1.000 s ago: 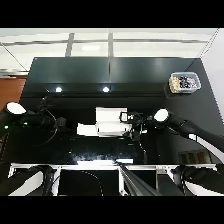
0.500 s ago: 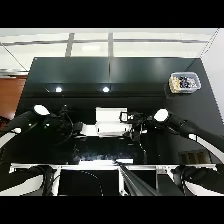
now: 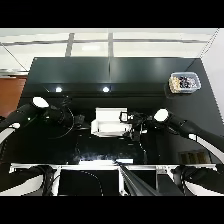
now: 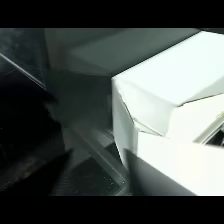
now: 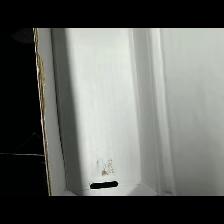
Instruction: Fold the box and place the chain.
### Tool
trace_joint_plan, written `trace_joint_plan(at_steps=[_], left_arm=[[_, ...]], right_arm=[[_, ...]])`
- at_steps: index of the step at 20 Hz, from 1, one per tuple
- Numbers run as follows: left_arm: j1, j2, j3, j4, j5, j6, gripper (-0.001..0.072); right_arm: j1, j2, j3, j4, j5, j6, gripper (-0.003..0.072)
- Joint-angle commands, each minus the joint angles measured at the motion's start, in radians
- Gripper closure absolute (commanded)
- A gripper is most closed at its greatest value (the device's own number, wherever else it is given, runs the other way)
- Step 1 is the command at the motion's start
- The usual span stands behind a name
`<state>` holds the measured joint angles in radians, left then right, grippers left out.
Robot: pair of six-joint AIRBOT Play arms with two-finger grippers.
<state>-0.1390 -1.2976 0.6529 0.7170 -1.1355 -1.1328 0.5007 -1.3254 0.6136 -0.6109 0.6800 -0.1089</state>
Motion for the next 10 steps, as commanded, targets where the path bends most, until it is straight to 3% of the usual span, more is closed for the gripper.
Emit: trace_joint_plan(at_steps=[1,4,10], left_arm=[[0.005,0.003,0.038,-0.042,-0.061,-0.009,0.0126],[-0.049,0.002,0.042,-0.076,-0.063,-0.008,0.0127],[-0.211,0.002,0.054,-0.066,0.113,-0.124,0.0128]], right_arm=[[0.000,0.000,0.000,0.000,0.000,0.000,0.0453],[0.000,0.000,0.000,0.001,0.000,0.000,0.0453],[0.001,0.000,0.000,0.000,0.000,0.000,0.0453]])
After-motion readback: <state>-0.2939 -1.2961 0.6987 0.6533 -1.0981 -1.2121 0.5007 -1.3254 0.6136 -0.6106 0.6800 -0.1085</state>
